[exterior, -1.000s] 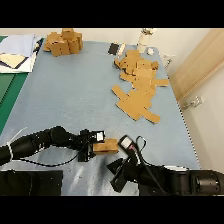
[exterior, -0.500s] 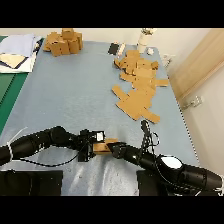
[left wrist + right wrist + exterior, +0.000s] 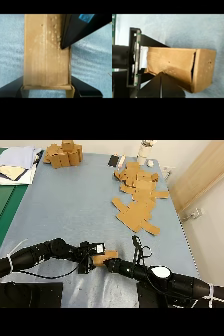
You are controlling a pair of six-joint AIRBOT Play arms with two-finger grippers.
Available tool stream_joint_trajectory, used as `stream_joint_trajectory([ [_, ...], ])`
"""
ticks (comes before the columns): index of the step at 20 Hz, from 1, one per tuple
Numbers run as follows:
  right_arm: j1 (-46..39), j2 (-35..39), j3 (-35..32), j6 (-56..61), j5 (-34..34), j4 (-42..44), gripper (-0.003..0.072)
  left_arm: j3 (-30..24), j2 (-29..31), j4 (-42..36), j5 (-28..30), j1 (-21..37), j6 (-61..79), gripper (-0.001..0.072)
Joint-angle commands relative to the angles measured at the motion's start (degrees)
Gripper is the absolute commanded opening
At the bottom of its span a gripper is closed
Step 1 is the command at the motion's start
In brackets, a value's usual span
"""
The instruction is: Fold the box.
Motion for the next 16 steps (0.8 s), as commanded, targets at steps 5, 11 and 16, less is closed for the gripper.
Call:
stream_joint_trajectory([
  [5,0.00,0.37,1.68,0.35,2.16,-1.27,0.0002,0.02,0.00,0.00,0.00,-0.02,0.00,0.0522],
  [11,-0.09,9.42,4.31,-6.51,-13.07,-0.96,0.0002,0.02,0.00,0.00,0.02,-0.02,0.00,0.0522],
  [16,-0.76,3.41,6.95,-36.11,-29.09,18.23,0.0002,0.02,0.00,0.00,-0.02,-0.02,0.00,0.0522],
])
